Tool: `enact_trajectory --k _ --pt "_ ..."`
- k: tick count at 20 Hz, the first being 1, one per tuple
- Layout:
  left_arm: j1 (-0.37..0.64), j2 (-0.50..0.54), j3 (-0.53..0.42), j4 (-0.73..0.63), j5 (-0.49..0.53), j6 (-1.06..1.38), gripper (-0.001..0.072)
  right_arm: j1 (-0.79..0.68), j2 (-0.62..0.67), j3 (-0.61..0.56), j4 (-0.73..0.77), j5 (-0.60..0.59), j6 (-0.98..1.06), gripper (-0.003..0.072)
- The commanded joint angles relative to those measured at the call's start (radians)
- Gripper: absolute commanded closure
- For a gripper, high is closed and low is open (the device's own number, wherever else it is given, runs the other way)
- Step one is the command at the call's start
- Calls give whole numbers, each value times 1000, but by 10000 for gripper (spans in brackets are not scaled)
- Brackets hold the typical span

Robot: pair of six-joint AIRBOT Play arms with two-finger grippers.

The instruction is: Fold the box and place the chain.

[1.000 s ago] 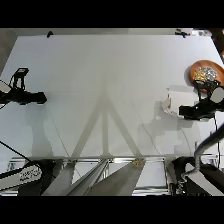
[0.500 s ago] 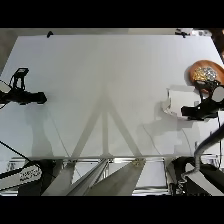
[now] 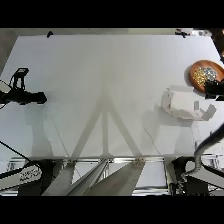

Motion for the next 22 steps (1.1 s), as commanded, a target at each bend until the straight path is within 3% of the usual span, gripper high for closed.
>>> enact_trajectory --k 1,5,17,20,22 --pt "0 1 0 0 0 0 11 -90 -105 108 -19 37 -32 252" --pt "0 1 0 0 0 0 11 -144 -220 108 -109 80 -33 198" --pt "0 1 0 0 0 0 11 -119 -377 108 -95 73 -115 201" --pt "0 1 0 0 0 0 11 -110 -389 108 -97 39 -127 227" --pt "0 1 0 0 0 0 11 -109 -410 108 -105 54 -131 295"
